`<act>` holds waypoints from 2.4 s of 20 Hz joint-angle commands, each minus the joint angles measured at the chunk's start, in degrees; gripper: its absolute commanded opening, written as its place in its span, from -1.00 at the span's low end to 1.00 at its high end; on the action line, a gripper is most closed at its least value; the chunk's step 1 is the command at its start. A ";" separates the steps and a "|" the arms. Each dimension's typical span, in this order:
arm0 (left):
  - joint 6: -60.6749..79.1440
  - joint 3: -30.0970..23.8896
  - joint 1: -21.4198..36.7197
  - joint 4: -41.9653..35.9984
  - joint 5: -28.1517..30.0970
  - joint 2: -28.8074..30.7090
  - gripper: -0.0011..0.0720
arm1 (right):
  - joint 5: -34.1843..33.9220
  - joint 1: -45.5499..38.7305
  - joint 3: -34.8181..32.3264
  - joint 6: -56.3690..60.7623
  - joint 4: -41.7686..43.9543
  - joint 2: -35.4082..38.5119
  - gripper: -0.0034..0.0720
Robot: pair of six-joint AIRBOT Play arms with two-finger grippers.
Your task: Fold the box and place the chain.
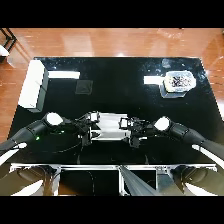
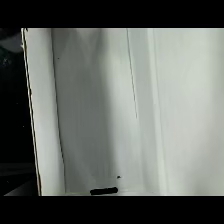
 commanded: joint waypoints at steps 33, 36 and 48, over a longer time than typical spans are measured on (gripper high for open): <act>-68.83 -6.32 41.59 12.00 -19.26 14.01 -0.90 | 0.02 0.02 -0.02 0.00 0.00 0.00 0.01; -69.35 -6.56 37.83 10.75 -19.15 8.57 -0.90 | 0.02 0.02 -0.02 0.00 0.00 0.00 0.01; -68.91 -6.34 20.09 4.20 -8.66 0.04 -0.89 | 0.00 0.02 -0.02 0.00 0.00 0.00 0.01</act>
